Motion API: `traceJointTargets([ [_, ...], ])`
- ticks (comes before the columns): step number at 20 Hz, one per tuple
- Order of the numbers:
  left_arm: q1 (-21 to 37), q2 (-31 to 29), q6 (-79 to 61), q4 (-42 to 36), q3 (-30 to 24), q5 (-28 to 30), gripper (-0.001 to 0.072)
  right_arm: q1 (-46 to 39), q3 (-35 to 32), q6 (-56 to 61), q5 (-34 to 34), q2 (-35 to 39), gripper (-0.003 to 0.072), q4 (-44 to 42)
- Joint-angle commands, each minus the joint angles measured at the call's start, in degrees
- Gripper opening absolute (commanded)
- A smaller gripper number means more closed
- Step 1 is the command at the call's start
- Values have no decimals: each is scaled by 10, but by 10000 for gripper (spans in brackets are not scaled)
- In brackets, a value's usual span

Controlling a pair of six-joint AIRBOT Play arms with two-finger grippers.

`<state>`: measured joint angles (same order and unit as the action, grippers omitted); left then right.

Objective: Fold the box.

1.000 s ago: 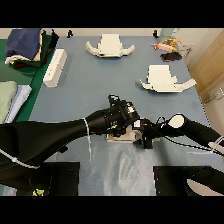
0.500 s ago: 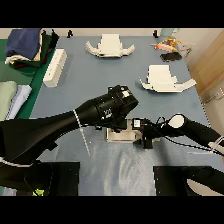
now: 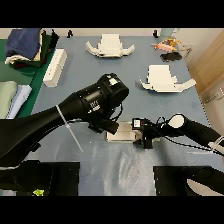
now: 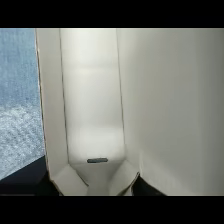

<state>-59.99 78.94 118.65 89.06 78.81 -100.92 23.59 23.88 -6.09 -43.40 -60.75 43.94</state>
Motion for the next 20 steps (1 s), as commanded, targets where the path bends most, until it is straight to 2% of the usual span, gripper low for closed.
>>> traceJointTargets([
  [1,16,-37,-149,-20,-32,10,17,0,0,0,0,1,504,0],
  [6,77,-138,-341,-116,-160,159,17,0,0,0,0,0,504,0],
  [10,212,-226,-567,-237,-278,285,19,0,0,0,0,0,505,0],
  [11,240,-241,-647,-252,-306,320,60,0,0,0,0,1,504,0],
  [12,260,-252,-721,-268,-336,358,454,0,0,0,0,0,504,0],
  [13,274,-257,-775,-289,-364,397,699,0,0,0,0,1,504,0],
  [16,301,-254,-998,-370,-442,479,703,0,0,0,0,1,504,0],
  [20,300,-243,-1281,-511,-533,597,703,0,0,0,0,0,504,0],
])
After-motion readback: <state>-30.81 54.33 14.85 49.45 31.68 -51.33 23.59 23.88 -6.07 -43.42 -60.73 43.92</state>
